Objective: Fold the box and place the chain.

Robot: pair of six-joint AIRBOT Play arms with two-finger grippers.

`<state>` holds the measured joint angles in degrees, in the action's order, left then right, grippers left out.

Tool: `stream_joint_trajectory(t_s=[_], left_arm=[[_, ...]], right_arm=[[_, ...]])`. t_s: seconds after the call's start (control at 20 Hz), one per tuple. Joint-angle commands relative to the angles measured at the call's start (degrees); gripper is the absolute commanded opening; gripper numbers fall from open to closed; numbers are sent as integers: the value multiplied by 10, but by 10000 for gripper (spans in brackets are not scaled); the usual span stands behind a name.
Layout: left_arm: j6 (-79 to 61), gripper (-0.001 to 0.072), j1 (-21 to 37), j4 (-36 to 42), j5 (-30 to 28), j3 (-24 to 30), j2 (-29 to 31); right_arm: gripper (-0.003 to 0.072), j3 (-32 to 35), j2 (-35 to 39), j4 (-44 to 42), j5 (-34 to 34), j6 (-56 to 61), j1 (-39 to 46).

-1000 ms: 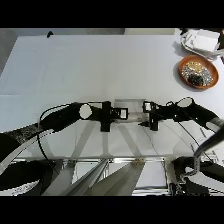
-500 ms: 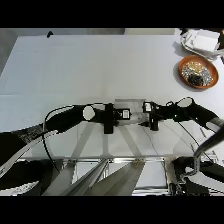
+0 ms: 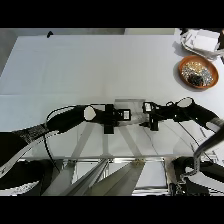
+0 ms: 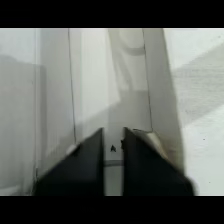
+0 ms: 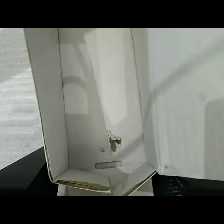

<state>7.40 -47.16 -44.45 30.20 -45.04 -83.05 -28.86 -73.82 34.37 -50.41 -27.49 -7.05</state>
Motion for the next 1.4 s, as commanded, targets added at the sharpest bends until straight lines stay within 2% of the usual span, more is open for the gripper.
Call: stream_joint_trajectory(t_s=[0.0, 0.2, 0.4, 0.5, 0.65, 0.75, 1.1, 1.2, 1.35], left_arm=[[9, 4, 5, 2, 9, 0, 9], [89, 3, 37, 0, 46, 1, 42], [113, 3, 82, 24, 62, 1, 104], [113, 3, 111, 37, 100, 1, 143], [117, 3, 163, 37, 201, 5, 186], [148, 2, 195, 37, 224, 24, 201], [351, 2, 267, 71, 157, 150, 174], [388, 2, 273, 91, 128, 159, 147], [397, 2, 266, 166, 120, 158, 98]], right_arm=[[321, 0, 0, -1, 1, 0, 0], [321, 0, 0, -1, 1, 0, 0], [321, 0, 0, -1, 1, 0, 0], [321, 0, 0, -1, 1, 0, 0], [321, 0, 0, -1, 1, 0, 0], [321, 0, 0, -1, 1, 0, 0], [321, 0, 0, -1, 1, 0, 0], [321, 0, 0, -1, 1, 0, 0], [321, 0, 0, -1, 1, 0, 0]])
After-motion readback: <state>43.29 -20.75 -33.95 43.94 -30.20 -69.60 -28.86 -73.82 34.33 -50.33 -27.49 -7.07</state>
